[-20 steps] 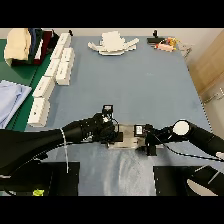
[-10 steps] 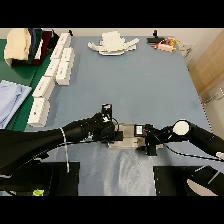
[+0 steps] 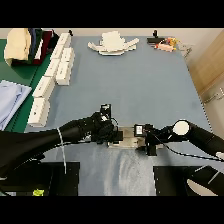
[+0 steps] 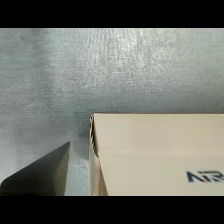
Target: Fold the box.
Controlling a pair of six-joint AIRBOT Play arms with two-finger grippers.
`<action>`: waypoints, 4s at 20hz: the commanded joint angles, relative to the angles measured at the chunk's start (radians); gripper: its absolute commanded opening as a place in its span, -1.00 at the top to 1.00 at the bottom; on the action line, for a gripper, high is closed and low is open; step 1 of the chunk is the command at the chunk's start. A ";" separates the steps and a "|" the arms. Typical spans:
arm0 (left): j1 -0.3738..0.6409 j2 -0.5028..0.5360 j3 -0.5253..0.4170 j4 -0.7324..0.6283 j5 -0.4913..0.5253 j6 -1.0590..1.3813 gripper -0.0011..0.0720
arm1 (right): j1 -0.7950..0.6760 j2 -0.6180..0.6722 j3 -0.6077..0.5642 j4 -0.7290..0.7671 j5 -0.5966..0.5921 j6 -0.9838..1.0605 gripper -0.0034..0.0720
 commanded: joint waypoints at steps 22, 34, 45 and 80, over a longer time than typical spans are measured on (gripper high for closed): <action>0.071 0.306 -0.014 0.068 -0.196 0.510 0.94 | 0.000 0.001 0.001 0.001 0.000 0.000 -0.43; 0.406 0.431 -0.373 -0.515 0.224 2.066 -0.92 | 0.000 0.001 0.001 0.001 0.000 0.000 -0.43; 0.406 0.352 -0.484 -0.823 0.277 2.603 -0.92 | 0.000 0.001 0.001 0.001 0.000 0.000 -0.43; 0.336 0.162 -0.429 -0.936 0.371 2.660 -0.92 | 0.000 0.001 0.001 0.001 0.000 0.000 -0.43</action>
